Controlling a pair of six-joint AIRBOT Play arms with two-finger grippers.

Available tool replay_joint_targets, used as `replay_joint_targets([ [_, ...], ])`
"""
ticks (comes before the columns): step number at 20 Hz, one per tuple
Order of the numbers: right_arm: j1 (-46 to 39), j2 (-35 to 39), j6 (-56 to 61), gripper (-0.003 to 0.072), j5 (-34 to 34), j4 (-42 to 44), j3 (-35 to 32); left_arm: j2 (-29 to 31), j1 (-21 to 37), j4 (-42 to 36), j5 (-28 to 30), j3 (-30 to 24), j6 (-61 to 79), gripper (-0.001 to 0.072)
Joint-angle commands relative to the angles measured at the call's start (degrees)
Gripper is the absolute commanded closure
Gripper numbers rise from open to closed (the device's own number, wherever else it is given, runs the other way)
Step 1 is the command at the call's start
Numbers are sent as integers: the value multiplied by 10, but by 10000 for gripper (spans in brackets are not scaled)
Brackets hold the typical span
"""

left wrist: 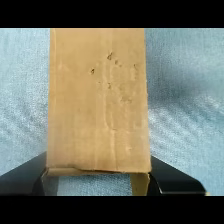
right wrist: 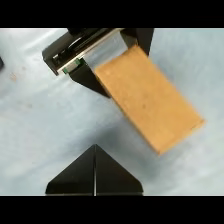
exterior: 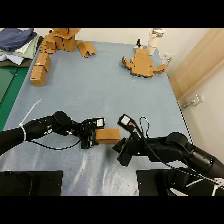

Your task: Fold the box.

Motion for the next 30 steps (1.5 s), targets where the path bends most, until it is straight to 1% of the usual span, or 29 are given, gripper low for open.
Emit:
replay_joint_targets([
  [1,1,17,291,685,-42,51,-3,0,0,0,0,0,0,374],
  [3,0,11,299,685,-19,101,-5,0,0,0,0,0,0,374],
  [5,-1,-12,301,684,61,108,-5,0,0,0,0,0,0,374],
  [8,-17,-76,315,684,178,120,-5,0,0,0,0,0,0,374],
  [9,-17,-99,314,684,202,123,-4,0,0,0,0,0,0,374],
  [10,-17,-118,314,684,212,127,-3,0,0,0,0,0,0,374],
  [13,-17,-153,314,685,223,128,-3,0,0,0,0,0,0,374],
  [20,-17,-156,313,685,226,113,-3,0,0,0,0,0,0,374],
  [24,-17,-157,309,684,217,104,-4,0,0,0,0,0,0,374],
  [30,-17,-172,309,685,214,103,-4,0,0,0,0,0,0,374],
])
